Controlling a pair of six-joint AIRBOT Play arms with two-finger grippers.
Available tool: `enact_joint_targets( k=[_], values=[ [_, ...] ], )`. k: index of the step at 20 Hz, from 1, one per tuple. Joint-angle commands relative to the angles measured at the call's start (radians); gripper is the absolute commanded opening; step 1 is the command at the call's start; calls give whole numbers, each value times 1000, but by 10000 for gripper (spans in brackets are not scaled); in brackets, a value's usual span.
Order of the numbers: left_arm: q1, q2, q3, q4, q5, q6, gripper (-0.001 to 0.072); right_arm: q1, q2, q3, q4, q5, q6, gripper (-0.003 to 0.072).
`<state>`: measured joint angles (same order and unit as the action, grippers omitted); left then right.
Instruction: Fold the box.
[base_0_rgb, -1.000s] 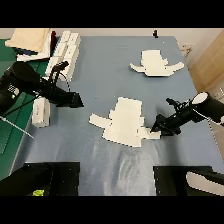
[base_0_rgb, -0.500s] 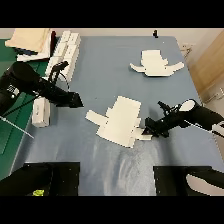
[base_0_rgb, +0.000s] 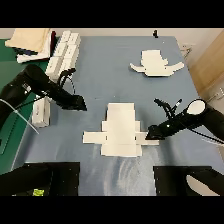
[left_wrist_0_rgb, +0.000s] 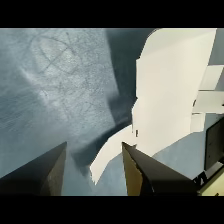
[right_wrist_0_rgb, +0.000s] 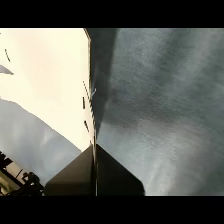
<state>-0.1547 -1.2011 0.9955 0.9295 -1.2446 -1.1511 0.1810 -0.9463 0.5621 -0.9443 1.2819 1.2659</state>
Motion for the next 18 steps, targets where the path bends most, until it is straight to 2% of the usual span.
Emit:
enact_joint_targets(
  k=[1,2,3,4,8,12,15,17,18],
  values=[
    [0,-93,0,-170,7,147,533,2,48,0,-65,23,-62,3],
    [0,-122,0,-229,5,184,544,2,48,0,-55,23,-72,4],
    [0,-150,0,-281,5,211,671,2,48,0,-42,19,-79,3],
    [-2,-179,0,-328,5,233,687,2,48,0,-26,19,-87,3],
    [-19,-275,0,-415,4,297,686,2,48,0,-12,19,-89,3],
    [-92,-339,0,-422,23,332,685,2,48,0,-8,19,-90,3],
    [-150,-379,1,-514,26,406,685,2,48,0,-8,19,-97,3],
    [-176,-401,5,-533,25,412,578,2,48,0,-8,20,-97,3],
    [-186,-406,5,-533,23,421,581,2,48,0,-8,21,-97,3]
  ],
)
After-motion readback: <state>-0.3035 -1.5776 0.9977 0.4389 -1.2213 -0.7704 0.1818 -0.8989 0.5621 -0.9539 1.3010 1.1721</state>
